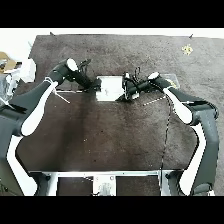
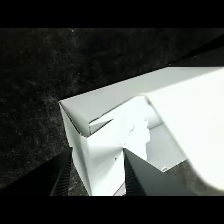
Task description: Fold the box and place the chain.
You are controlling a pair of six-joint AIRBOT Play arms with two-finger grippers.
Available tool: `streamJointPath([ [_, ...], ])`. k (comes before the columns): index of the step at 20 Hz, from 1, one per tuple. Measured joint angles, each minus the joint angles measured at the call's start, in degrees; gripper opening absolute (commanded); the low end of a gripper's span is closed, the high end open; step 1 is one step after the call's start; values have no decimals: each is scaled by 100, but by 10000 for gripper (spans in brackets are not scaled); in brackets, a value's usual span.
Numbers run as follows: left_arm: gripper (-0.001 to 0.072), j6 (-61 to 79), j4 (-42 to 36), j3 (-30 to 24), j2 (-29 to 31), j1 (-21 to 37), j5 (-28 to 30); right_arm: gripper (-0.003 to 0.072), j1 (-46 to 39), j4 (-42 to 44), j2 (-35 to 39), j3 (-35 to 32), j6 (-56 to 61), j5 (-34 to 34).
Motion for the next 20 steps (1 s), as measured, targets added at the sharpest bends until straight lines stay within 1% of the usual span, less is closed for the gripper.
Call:
streamJointPath([
  [3, 346, -579, 780, 223, -31, -249, -131, 448, 0, 2, 0, 0, 0, 0],
  [6, 346, -1029, 1266, 490, -186, -431, -330, 448, 0, 0, 0, 0, 0, 0],
  [10, 346, -1499, 1915, 1110, -555, -739, -765, 448, 0, 2, 0, 0, 0, 0],
  [12, 345, -1740, 2282, 1322, -706, -868, -997, 448, 0, 0, 0, 0, 0, 0],
  [13, 254, -1840, 2446, 1388, -772, -927, -1078, 448, 0, 2, 0, 0, 0, 0],
  [14, 236, -1915, 2549, 1434, -824, -964, -1128, 448, 0, 0, 0, 0, 0, -2],
  [20, 236, -2124, 2975, 1541, -955, -1067, -1204, 448, 0, 2, 0, 0, 0, 0],
])
